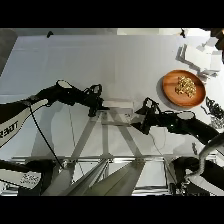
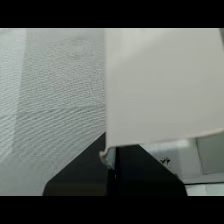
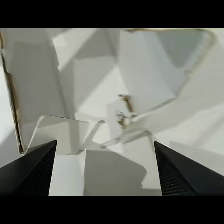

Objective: Fold the box and place the chain.

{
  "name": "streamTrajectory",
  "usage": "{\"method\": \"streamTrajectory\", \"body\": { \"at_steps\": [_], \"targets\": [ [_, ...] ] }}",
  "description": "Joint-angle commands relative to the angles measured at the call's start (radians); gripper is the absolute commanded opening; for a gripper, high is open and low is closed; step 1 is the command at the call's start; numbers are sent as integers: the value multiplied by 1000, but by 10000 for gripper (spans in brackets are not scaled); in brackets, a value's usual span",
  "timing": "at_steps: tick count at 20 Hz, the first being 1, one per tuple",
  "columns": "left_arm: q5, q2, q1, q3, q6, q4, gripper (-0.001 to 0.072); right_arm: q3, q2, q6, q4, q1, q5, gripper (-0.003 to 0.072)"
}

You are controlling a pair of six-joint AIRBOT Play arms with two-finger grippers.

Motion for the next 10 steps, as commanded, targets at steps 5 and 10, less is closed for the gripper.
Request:
{"method": "streamTrajectory", "body": {
  "at_steps": [5, 10],
  "targets": [
    [0, -1, 0, 0, 0, 0, 8, 0, 73, 35, -187, 0, -16, 642],
    [0, 0, 0, 0, 0, 0, 8, 0, 76, 37, -362, 0, 147, 693]
  ]
}}
